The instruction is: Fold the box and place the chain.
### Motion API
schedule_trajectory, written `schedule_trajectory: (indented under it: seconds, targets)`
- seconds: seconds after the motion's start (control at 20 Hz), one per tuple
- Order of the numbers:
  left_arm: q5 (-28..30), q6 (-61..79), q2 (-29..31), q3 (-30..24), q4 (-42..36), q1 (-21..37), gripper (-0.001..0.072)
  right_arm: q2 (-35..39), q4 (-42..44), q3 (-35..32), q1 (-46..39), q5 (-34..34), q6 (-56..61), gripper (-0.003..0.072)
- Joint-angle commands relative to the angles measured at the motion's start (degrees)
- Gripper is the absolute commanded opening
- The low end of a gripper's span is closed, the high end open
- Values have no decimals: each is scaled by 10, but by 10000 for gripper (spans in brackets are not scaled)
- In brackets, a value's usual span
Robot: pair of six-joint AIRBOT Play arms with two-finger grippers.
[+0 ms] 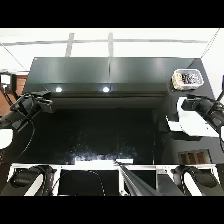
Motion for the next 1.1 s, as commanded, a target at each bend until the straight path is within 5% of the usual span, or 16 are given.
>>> schedule_trajectory:
  seconds: [0.0, 0.05, 0.1, 0.15, 0.2, 0.25, 0.45, 0.6, 0.8, 1.05]
  targets:
    - [36, -3, -21, 0, -35, 1, 101, -26, -30, 0, -5, -181, -1, 21]
    - [35, -3, -31, 0, -46, 0, 469, -47, -32, 0, -20, -244, 0, 142]
    - [32, -4, -39, 0, -52, -1, 703, -71, -30, 6, -40, -278, 0, 161]
    - [30, -4, -41, 0, -51, -1, 706, -102, -31, 22, -73, -278, 0, 164]
    - [33, -4, -41, 0, -52, -1, 706, -131, -29, 44, -109, -255, 0, 369]
    - [33, -4, -41, 0, -52, -1, 706, -161, -24, 70, -149, -217, 0, 720]
    - [11, -4, -41, 0, -52, -1, 708, -275, -26, 201, -305, -26, 21, 720]
    - [-62, -4, -41, 1, -63, -2, 708, -360, -27, 297, -435, 132, 90, 720]
    - [-157, -4, -41, 0, -65, -2, 708, -431, -68, 342, -537, 312, 89, 720]
    - [-192, -5, -42, 0, -83, -2, 707, -489, -63, 349, -531, 458, -152, 720]
